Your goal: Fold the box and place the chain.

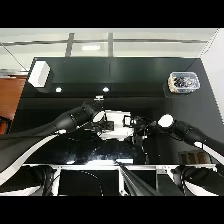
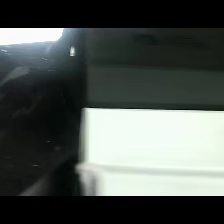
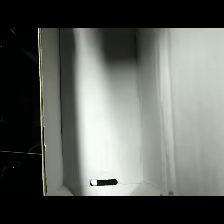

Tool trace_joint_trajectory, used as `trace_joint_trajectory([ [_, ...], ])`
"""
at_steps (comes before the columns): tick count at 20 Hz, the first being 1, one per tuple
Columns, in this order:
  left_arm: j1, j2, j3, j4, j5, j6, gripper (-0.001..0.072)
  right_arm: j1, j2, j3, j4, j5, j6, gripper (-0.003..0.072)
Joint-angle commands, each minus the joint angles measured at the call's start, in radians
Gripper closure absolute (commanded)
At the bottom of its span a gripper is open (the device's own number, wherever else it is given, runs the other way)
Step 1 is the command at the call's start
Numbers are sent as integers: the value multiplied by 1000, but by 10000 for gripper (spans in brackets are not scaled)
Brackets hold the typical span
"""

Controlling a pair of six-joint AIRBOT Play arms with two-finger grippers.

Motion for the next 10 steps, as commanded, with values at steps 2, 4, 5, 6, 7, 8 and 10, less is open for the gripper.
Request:
trace_joint_trajectory([
  [2,0,0,5,-3,10,-1,683,0,1,0,-1,1,0,374],
  [4,0,0,5,-3,10,-1,683,0,1,0,-1,1,-1,374],
  [5,0,0,5,-3,10,-1,683,0,1,0,-1,1,-1,374],
  [6,0,0,5,-3,10,0,683,0,1,0,-1,1,-1,374],
  [7,0,0,5,-3,10,0,683,0,1,0,-1,1,-1,375],
  [8,0,0,5,-3,10,0,683,0,1,0,-1,1,0,374],
  [10,0,0,5,-3,10,0,683,0,1,0,-1,-14,6,226],
])
